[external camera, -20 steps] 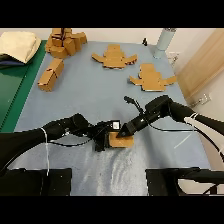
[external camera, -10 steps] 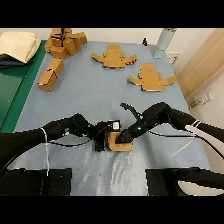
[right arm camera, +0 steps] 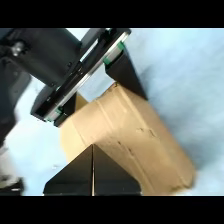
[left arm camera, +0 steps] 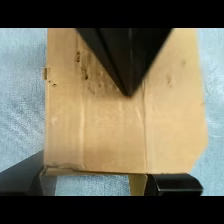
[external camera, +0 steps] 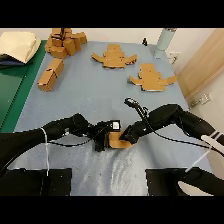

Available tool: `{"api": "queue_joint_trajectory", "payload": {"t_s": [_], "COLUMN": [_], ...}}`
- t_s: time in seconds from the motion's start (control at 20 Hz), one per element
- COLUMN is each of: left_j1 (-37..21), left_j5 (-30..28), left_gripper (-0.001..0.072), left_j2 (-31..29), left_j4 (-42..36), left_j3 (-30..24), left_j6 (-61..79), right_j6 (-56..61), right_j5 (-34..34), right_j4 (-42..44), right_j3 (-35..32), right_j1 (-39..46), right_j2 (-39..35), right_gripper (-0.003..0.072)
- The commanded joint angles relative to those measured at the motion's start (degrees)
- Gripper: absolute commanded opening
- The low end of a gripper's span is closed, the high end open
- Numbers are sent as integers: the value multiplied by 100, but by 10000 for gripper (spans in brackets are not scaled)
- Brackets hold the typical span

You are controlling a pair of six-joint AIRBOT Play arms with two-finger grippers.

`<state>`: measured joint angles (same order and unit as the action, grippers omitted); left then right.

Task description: Fold the box.

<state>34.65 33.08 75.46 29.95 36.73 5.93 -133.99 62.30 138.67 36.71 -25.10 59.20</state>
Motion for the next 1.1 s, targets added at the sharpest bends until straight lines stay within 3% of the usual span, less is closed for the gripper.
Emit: {"api": "queue_joint_trajectory", "payload": {"t_s": [0.0,0.3,0.45,0.85,1.05], "left_j1": [0,0,0,0,0], "left_j5": [-2,-2,-2,-2,-2], "left_gripper": [525,525,525,525,525], "left_j2": [4,4,4,4,4], "left_j4": [9,9,9,9,9], "left_j3": [-2,-2,-2,-2,-2], "left_j6": [4,4,4,4,4], "right_j6": [168,269,463,525,525], "right_j5": [-774,-2601,-2640,-2597,-2577], "right_j4": [-1014,-2732,-3289,-3451,-3462], "right_j3": [-249,-979,-1005,-999,-988], "right_j1": [-442,-1891,-2269,-2304,-2319], "right_j2": [-754,-1650,-1622,-1200,-1547], "right_gripper": [2,2,2,3,3]}}
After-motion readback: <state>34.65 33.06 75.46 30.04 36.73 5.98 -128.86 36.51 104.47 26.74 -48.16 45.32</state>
